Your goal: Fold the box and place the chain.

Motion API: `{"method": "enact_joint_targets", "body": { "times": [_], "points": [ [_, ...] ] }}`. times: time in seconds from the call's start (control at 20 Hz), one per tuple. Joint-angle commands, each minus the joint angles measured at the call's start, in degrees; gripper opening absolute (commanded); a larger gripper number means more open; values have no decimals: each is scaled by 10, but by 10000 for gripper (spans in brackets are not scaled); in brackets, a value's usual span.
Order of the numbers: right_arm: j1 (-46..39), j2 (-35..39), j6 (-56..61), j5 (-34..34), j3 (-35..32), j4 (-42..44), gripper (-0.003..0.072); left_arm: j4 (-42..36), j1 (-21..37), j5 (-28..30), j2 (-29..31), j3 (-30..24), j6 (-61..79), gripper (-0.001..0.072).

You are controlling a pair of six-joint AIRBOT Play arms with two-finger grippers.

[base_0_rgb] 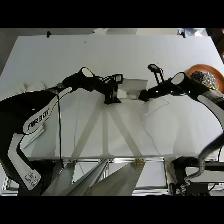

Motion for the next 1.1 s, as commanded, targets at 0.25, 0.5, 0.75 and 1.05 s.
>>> {"method": "enact_joint_targets", "body": {
  "times": [0.25,0.5,0.75,1.05],
  "points": [
    [68,2,309,27,78,-210,400,0,0,0,0,1,0,321],
    [96,-2,378,36,96,-243,396,0,0,0,0,1,0,321],
    [118,-20,450,62,96,-283,315,0,0,0,0,1,0,321],
    [129,-23,502,69,96,-308,116,0,0,0,0,1,0,321]
  ]
}}
